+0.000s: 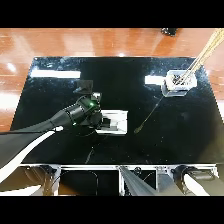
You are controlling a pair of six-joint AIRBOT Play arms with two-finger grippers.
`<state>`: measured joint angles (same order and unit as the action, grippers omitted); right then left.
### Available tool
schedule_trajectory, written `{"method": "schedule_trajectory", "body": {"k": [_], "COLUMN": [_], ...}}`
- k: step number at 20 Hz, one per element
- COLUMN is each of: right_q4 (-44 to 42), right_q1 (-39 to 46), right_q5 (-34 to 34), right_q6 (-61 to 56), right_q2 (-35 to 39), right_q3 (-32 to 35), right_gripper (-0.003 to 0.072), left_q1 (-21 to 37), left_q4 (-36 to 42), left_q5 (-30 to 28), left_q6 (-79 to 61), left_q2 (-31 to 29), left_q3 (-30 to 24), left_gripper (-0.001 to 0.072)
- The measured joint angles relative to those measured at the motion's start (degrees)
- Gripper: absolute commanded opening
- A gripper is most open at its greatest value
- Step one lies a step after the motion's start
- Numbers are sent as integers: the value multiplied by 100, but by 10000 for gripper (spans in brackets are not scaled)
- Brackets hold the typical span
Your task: Fold the box and place the chain.
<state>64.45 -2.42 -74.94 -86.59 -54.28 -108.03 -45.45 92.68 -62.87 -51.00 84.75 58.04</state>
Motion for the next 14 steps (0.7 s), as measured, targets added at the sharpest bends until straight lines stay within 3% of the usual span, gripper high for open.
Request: {"method": "schedule_trajectory", "body": {"k": [4,8,14], "right_q4": [153,236,164], "right_q1": [-1158,-2162,-2977], "right_q5": [-538,-844,-337], "right_q6": [-114,-254,-348], "right_q2": [168,216,195], "right_q3": [304,1121,2459], "right_gripper": [31,31,31], "left_q1": [0,0,0], "left_q4": [0,15,96], "left_q5": [2,2,26], "left_q6": [0,0,2], "left_q2": [0,0,0], "left_q3": [0,0,0], "left_gripper": [22,23,23]}}
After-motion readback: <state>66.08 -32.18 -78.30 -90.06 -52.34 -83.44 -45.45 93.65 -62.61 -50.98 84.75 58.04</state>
